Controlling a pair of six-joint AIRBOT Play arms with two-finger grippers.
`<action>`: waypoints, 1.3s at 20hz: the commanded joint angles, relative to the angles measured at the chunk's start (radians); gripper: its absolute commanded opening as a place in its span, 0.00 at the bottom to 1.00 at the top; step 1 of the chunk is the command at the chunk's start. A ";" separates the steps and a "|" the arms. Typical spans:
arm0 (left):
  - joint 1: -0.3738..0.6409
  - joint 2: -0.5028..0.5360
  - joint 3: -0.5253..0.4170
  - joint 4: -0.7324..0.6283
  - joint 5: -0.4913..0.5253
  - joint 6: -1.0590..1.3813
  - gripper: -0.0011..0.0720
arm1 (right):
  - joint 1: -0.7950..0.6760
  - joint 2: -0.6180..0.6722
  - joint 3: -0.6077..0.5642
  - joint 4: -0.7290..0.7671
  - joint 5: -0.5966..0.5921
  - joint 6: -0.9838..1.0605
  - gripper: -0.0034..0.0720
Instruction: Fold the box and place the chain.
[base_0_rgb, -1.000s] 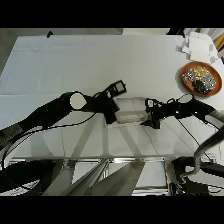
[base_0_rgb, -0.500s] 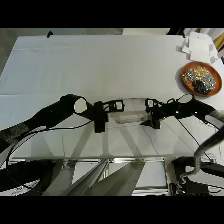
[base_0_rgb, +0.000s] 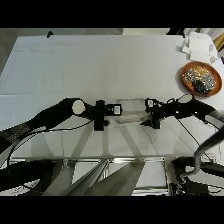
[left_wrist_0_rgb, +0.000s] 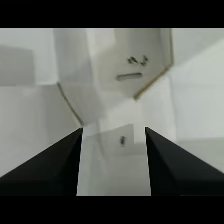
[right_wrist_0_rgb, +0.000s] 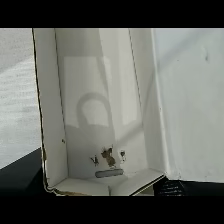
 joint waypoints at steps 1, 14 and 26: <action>0.001 -0.004 -0.002 -0.043 0.084 0.068 0.61 | 0.000 0.000 0.000 0.000 0.000 0.000 0.65; -0.027 -0.045 -0.002 -0.191 0.046 0.175 0.20 | 0.000 0.000 0.000 0.000 0.000 0.000 0.65; -0.066 -0.045 -0.002 -0.253 0.101 0.238 0.20 | 0.000 0.000 0.000 0.000 0.000 0.000 0.65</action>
